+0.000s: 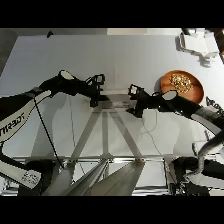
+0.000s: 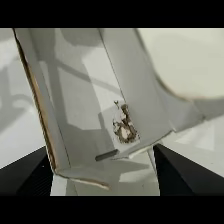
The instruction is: Fold the box and place the chain.
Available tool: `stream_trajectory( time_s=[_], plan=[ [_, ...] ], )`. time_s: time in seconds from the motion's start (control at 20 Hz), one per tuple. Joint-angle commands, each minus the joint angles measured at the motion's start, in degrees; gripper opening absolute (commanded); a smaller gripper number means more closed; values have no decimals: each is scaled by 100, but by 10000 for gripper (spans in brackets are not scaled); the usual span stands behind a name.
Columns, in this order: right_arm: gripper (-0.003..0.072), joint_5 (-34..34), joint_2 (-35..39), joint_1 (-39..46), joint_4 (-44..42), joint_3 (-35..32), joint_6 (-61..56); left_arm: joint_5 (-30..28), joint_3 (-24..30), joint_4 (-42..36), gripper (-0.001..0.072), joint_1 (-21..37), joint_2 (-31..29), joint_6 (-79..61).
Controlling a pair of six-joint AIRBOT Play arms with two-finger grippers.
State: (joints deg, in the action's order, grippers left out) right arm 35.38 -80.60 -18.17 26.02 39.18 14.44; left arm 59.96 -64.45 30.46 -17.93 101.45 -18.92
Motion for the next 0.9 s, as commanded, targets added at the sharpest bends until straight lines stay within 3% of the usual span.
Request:
stream_trajectory(
  time_s=[0.0, 0.1, 0.4, 0.85],
  plan=[
    [647, 407, -44, 105, 109, 63, 520, 2, 2, 2, 7, -2, 2, -17],
    [647, 586, -90, 114, 92, 81, 1064, 4, 2, 2, 7, -2, 2, -17],
    [661, 1298, -573, 378, 70, 597, 1095, 4, 2, 2, 7, -2, 2, -17],
    [658, 1552, -1161, 376, 46, 837, 1115, 4, 2, 2, 7, -2, 2, -17]
  ],
)
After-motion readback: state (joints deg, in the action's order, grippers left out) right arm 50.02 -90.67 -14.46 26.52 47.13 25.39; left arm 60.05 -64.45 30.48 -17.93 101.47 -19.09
